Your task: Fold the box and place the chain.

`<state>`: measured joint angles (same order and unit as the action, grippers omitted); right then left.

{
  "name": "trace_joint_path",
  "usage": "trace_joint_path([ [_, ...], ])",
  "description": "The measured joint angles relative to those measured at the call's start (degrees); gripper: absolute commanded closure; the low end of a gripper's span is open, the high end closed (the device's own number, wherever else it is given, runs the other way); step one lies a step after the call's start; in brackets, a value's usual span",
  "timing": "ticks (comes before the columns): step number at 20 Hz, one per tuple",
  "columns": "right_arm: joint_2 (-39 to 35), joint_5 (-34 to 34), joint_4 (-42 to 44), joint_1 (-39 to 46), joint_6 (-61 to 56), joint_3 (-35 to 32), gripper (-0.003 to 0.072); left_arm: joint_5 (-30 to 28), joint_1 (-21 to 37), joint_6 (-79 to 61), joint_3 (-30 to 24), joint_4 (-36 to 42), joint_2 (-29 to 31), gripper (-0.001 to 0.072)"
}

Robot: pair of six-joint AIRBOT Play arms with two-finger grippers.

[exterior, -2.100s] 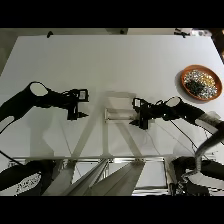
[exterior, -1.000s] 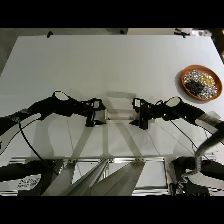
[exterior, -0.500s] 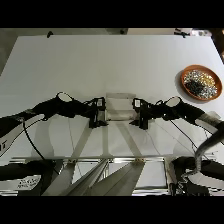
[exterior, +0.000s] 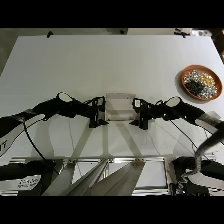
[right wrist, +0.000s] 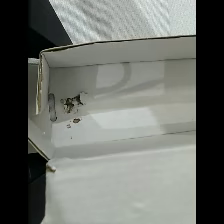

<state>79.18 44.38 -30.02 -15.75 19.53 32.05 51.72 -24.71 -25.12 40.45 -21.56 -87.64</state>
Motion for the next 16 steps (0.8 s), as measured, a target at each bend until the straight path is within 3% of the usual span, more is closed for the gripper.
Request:
trace_joint_path([
  [16,0.0,0.0,0.0,0.0,0.0,0.0,0.0282,-0.7,0.0,0.1,0.0,-0.1,0.0,0.0436],
])
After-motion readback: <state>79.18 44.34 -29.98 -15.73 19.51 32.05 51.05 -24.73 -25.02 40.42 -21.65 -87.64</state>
